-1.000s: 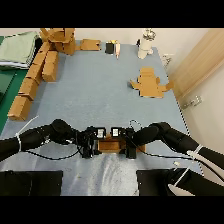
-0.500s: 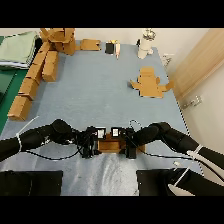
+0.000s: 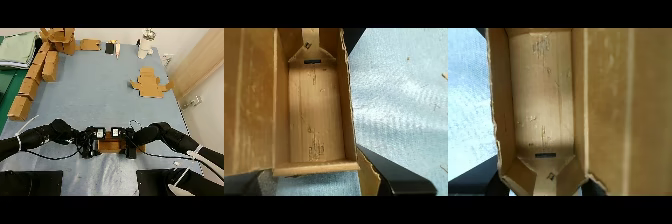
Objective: Fold the box.
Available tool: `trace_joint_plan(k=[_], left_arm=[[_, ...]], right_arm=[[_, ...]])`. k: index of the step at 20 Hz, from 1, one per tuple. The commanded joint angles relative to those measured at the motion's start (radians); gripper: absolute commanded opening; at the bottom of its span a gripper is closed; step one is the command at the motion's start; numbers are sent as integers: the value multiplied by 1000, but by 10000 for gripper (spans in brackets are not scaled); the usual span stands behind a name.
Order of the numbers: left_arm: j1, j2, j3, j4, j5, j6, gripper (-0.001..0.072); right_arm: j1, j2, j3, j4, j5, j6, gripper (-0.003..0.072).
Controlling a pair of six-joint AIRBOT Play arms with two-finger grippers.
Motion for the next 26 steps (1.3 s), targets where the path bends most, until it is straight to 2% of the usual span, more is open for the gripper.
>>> trace_joint_plan(k=[1,7,12,23,24,25,26], left_arm=[[8,0,-1,0,-7,-7,711],[32,17,-17,5,-16,-8,711],[2,16,-17,24,42,-36,711],[-1,16,-17,26,59,-50,709],[-1,16,-17,23,64,-53,696],[-1,16,-17,22,68,-56,591],[-1,16,-17,22,68,-56,592]], right_arm=[[1,1,-1,0,0,0,525],[1,1,-1,0,0,0,525],[1,1,-1,0,0,0,525],[1,1,-1,0,0,0,525],[1,1,-1,0,0,0,525],[1,1,-1,0,0,0,524],[1,1,-1,0,0,0,525]])
